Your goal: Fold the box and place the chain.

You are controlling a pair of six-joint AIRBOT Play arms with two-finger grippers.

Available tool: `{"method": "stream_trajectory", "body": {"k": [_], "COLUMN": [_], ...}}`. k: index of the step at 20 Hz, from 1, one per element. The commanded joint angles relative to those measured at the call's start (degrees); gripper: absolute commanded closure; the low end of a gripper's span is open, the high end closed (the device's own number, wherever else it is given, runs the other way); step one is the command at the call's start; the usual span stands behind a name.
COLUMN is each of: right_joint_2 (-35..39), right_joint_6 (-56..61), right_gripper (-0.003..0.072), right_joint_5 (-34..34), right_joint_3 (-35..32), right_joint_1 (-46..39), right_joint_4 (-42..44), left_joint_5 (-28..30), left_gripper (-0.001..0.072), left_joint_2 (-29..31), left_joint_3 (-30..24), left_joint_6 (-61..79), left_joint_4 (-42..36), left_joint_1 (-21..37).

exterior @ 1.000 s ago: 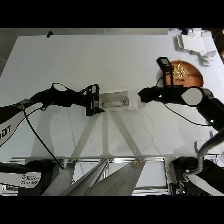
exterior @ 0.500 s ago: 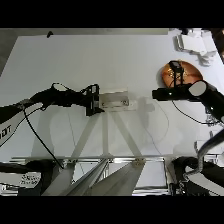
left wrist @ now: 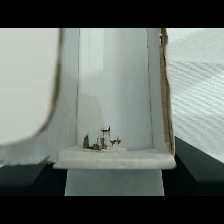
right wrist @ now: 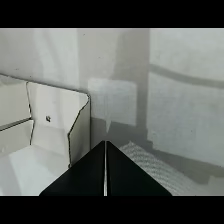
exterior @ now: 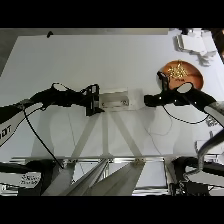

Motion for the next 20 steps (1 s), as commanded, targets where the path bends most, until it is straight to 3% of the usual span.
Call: {"method": "stream_trajectory", "body": {"k": [1,5,9,17,20], "right_joint_2": [-1.7,-1.7,-1.7,1.7,1.4], "right_joint_6": [-3.4,-7.8,-8.3,-6.6,-6.4], "right_gripper": [0.0685,0.0686,0.0685,0.0684,0.0686], "right_joint_5": [1.1,4.5,8.0,5.0,2.8], "right_joint_3": [0.0,0.0,0.0,0.0,-0.3], "right_joint_1": [0.2,0.9,0.9,-2.6,-1.4], "right_joint_4": [4.1,10.9,12.3,2.7,2.8], "left_joint_5": [0.0,0.0,0.0,0.0,0.0], "left_gripper": [0.0550,0.0550,0.0550,0.0550,0.0550], "left_joint_2": [0.0,0.0,0.0,0.0,0.0], "left_joint_3": [0.0,0.0,0.0,0.0,0.0], "left_joint_6": [0.0,0.0,0.0,0.0,0.0], "left_joint_4": [0.0,0.0,0.0,0.0,0.0], "left_joint_1": [0.0,0.0,0.0,0.0,0.0]}}
